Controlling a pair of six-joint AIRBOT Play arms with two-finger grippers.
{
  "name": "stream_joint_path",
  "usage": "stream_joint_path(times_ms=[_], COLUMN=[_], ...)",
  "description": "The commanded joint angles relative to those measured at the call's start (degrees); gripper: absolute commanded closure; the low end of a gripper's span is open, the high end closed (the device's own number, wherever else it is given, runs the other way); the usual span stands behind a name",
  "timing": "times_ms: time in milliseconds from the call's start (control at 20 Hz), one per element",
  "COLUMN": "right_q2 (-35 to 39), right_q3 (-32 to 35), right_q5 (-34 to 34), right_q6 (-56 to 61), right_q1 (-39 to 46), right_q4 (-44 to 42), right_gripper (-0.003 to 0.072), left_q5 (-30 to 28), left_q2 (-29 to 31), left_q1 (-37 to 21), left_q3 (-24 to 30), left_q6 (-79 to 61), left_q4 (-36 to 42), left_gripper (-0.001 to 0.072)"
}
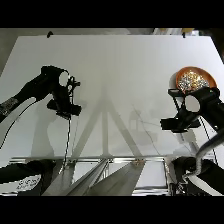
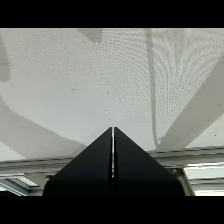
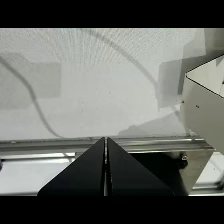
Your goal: Fold the box and place the chain.
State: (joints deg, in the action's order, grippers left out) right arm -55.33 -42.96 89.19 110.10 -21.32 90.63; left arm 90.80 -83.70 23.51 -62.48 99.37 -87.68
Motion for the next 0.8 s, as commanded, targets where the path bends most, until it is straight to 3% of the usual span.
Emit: stream_joint_path(times_ms=[0, 500, 750], right_q2=[0.0, 0.0, 0.0], right_q3=[0.0, 0.0, 0.0], right_q5=[0.0, 0.0, -7.5], right_q6=[0.0, 0.0, 0.0], right_q1=[0.0, 0.0, 0.0], right_q4=[0.0, 0.0, 2.1], right_gripper=[0.0674, 0.0674, 0.0673], left_q5=[0.0, 0.0, 0.0], left_q2=[0.0, 0.0, 0.0], left_q1=[-0.1, -0.1, -0.1], left_q3=[0.0, 0.0, 0.0], left_q6=[0.0, 0.0, 0.0], left_q4=[0.0, 0.0, 0.0], left_gripper=[0.0693, 0.0693, 0.0693])
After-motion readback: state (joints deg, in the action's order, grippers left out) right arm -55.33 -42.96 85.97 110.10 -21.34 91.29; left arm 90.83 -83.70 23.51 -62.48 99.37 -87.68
